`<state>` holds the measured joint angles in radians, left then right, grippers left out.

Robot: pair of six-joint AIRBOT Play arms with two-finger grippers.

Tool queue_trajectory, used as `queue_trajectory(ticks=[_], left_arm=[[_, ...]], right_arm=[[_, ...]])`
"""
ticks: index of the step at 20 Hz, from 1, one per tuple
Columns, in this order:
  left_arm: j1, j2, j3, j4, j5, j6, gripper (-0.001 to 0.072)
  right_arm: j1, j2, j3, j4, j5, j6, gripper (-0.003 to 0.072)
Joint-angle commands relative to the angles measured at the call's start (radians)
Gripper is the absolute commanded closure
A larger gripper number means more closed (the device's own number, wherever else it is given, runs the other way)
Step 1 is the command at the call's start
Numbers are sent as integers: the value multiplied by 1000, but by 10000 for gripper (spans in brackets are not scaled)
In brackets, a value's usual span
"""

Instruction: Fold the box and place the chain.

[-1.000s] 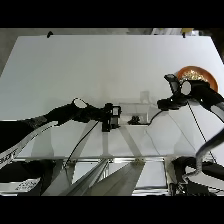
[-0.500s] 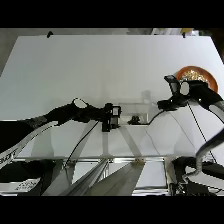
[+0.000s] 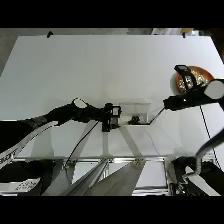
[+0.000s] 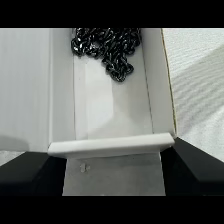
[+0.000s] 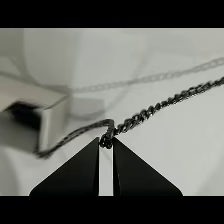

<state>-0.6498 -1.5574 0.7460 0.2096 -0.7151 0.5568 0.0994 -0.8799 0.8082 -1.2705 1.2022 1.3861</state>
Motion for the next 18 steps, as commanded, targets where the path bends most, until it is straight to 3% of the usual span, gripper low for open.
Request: queue_trajectory(ticks=[1, 5, 8, 10, 13, 18], left_arm=[[0, 0, 0, 0, 0, 0, 606], [0, 0, 0, 0, 0, 0, 606], [0, 0, 0, 0, 0, 0, 606], [0, 0, 0, 0, 0, 0, 606], [0, 0, 0, 0, 0, 0, 606], [0, 0, 0, 0, 0, 0, 606]], right_arm=[[0, 169, 1, 263, 80, -80, 671], [5, 241, 1, 475, 81, -137, 670], [112, 241, 1, 492, 33, -138, 670], [234, 235, 1, 447, -69, -134, 670], [383, 189, 1, 243, -180, -24, 670], [463, 12, 1, 118, -202, 13, 668]])
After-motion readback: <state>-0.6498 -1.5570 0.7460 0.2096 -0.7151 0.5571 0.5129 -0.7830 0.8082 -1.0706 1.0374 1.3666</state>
